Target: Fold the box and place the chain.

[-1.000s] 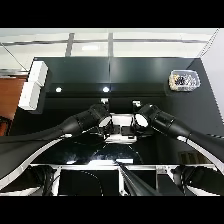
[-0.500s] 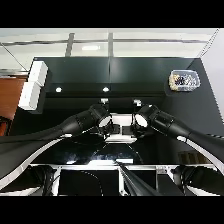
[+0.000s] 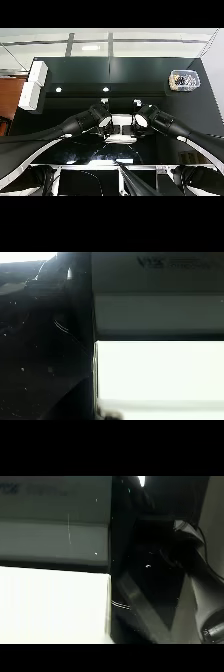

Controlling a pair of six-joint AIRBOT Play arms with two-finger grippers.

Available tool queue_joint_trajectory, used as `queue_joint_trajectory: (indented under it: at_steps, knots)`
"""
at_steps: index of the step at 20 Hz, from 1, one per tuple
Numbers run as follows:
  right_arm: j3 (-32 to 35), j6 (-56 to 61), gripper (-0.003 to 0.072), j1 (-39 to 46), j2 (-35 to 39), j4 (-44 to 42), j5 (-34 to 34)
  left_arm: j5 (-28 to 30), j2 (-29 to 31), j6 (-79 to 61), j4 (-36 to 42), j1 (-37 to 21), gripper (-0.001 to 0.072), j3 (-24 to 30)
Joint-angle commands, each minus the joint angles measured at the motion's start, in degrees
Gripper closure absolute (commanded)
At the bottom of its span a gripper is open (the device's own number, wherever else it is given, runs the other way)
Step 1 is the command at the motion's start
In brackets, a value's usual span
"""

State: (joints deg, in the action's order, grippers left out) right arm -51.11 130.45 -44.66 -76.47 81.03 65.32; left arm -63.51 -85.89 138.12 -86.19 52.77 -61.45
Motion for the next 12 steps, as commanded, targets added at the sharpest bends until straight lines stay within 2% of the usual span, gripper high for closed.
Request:
queue_joint_trajectory:
  at_steps: [1,5,9,10,12]
  knots:
    - [-0.1,0.1,0.0361,0.0,0.3,-0.4,-0.1,0.0,0.0,0.1,0.1,0.0,0.0682,0.0]
    - [-0.1,-1.7,0.0361,0.2,4.0,-0.2,0.0,0.0,0.0,0.1,0.1,0.0,0.0682,0.0]
    - [-0.1,-5.8,0.0360,0.3,14.5,0.4,1.1,0.0,0.0,0.1,0.1,0.0,0.0682,0.0]
    - [-0.1,-8.3,0.0359,0.3,17.9,3.0,1.1,0.2,0.0,0.1,0.1,0.0,0.0682,0.0]
    - [-0.1,-10.1,0.0359,1.2,23.7,16.7,3.7,0.3,0.0,0.1,0.1,0.0,0.0682,0.0]
